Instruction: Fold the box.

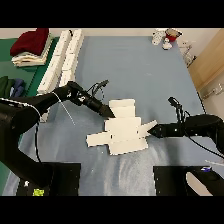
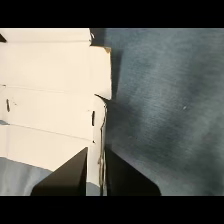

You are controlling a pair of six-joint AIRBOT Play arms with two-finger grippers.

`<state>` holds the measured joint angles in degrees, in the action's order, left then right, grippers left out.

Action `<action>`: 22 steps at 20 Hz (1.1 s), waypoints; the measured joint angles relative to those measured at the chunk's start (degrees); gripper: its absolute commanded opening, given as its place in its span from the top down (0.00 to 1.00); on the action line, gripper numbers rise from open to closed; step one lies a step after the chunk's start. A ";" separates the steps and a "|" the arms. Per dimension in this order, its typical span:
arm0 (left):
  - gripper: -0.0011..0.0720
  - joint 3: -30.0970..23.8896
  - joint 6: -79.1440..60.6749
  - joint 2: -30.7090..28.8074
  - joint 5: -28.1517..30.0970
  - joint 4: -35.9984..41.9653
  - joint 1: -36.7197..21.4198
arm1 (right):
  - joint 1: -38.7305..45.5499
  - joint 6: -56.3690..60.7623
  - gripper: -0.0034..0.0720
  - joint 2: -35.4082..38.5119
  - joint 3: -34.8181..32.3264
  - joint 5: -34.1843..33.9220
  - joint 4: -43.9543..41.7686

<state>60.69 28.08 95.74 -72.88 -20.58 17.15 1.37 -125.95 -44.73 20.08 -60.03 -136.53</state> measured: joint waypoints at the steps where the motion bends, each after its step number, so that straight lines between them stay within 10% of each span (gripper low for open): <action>1: 0.97 0.00 -0.72 0.00 0.02 0.00 0.00 | 0.00 0.00 0.72 -0.02 0.00 0.28 0.02; 7: 0.97 0.00 -6.56 -1.11 0.22 -0.02 0.13 | 0.04 1.11 0.70 -0.02 0.61 4.22 4.68; 9: 0.97 -0.07 -8.85 -2.82 0.72 -0.13 0.70 | 0.07 4.68 0.42 -0.02 1.33 6.36 9.14; 12: 0.98 -1.07 -13.16 -6.80 3.21 -0.26 2.40 | 0.07 12.00 0.42 -0.02 2.78 8.92 16.02; 22: 0.98 -18.80 -35.52 -26.93 27.02 3.56 12.87 | 0.07 24.74 0.42 0.02 9.38 11.61 22.25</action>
<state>41.89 -7.44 68.82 -45.87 -17.02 30.02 1.43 -101.21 -44.71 29.45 -48.42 -114.28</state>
